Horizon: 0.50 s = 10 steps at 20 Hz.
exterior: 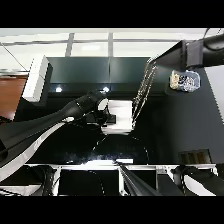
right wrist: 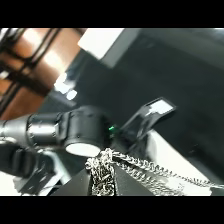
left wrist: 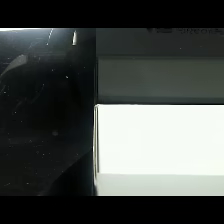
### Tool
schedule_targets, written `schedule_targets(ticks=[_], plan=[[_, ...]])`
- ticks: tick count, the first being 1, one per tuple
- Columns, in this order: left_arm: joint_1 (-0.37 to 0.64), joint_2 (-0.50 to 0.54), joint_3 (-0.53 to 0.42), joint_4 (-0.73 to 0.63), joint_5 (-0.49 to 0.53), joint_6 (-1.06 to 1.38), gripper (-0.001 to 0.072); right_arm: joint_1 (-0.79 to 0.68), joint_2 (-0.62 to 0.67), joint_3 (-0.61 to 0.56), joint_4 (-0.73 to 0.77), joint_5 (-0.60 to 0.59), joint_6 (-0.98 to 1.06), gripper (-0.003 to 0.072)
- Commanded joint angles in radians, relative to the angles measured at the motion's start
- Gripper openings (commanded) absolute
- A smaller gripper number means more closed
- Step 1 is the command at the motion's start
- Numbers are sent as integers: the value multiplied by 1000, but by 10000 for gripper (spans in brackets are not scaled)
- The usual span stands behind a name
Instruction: Fold the box and place the chain.
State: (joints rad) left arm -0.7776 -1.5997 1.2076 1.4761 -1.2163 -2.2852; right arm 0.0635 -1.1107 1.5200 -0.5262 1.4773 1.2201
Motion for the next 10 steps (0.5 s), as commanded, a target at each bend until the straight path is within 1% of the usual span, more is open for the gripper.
schedule_targets(ticks=[1, 4, 7, 10], plan=[[1, 0, 0, 0, 0, 0, 32, 49, 0, -77, 44, -2, -14, 13], [1, 0, 0, 0, 0, 0, 32, 84, 0, -114, 64, -28, -22, 12], [1, 0, 0, 0, 0, 0, 32, 84, 0, -114, 163, -29, -51, 12], [1, 0, 0, 0, 0, 0, 32, 84, 0, -114, 155, -19, -51, 12]])
